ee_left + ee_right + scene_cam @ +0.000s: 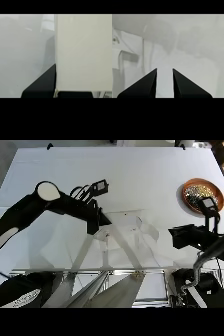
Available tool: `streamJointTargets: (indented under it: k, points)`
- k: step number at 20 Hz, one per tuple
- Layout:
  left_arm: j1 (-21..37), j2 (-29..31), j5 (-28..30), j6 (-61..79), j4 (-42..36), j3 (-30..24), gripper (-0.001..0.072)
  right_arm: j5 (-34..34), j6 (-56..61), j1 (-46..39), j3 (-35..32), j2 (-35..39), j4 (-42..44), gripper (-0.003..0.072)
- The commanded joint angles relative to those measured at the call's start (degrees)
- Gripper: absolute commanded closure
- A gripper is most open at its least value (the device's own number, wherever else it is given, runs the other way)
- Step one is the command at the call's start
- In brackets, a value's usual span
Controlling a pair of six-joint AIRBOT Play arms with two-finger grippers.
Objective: Fold the box and place the chain.
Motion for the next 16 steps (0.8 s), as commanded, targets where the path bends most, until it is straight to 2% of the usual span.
streamJointTargets:
  k: [1,3,7,9,11,16]
  points:
    - [-0.76,5.31,6.23,5.53,-3.89,-10.01,0.0708,5.18,2.64,0.0,0.09,8.33,-4.07,0.0456]
    - [-1.2,4.09,9.16,9.09,-5.05,-12.96,0.0707,5.81,4.02,0.0,0.09,8.96,-3.82,0.0457]
    - [-4.44,0.57,16.26,20.17,-4.92,-13.27,0.0704,5.79,4.0,0.0,0.07,8.96,-3.8,0.0458]
    - [-5.77,-0.92,19.47,20.33,-9.09,-13.27,0.0705,5.79,4.0,0.0,0.04,8.96,-3.8,0.0459]
    - [-6.01,-2.71,20.13,22.45,-13.64,-13.27,0.0705,5.75,4.0,0.0,-0.04,8.96,-3.82,0.0459]
    - [-6.01,-7.67,19.85,25.66,-16.55,-13.27,0.0706,5.7,3.98,0.0,-0.07,8.96,-3.82,0.0459]
